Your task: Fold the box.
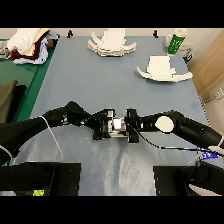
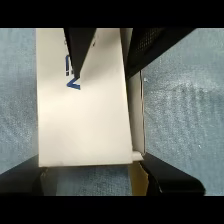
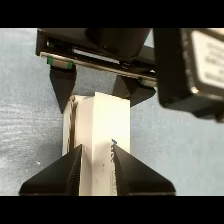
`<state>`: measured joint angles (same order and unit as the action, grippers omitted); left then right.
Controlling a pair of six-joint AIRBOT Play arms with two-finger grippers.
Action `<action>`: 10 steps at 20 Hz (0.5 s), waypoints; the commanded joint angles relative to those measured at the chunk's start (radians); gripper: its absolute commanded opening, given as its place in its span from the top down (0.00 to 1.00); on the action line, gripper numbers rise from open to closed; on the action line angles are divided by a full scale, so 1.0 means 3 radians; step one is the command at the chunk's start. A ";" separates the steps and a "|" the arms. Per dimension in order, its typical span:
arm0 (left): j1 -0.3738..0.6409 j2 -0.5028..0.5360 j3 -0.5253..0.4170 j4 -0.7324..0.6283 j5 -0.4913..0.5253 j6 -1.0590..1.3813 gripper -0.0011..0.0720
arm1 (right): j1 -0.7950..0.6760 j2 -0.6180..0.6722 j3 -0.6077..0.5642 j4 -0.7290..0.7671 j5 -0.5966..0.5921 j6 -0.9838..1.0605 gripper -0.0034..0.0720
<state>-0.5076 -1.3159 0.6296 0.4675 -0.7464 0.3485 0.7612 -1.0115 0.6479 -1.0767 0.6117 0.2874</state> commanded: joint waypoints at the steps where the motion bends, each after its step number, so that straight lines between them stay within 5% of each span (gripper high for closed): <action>1: 0.0000 0.0000 0.0000 0.0000 0.0020 -0.0004 0.53 | 0.0005 -0.0018 0.0000 0.0066 0.0127 0.0000 0.58; 5: 0.0000 0.0000 0.0000 0.0000 0.0020 -0.0004 0.53 | 0.0003 0.0075 0.0004 0.0088 0.0167 0.0003 0.44; 10: 0.0000 0.0000 0.0000 0.0000 0.0020 -0.0004 0.53 | -0.0004 0.0225 0.0004 0.0094 0.0167 0.0231 0.39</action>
<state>-0.5079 -1.3159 0.6296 0.4671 -0.7422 0.3485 0.7605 -0.9684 0.6479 -1.0542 0.6582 0.3069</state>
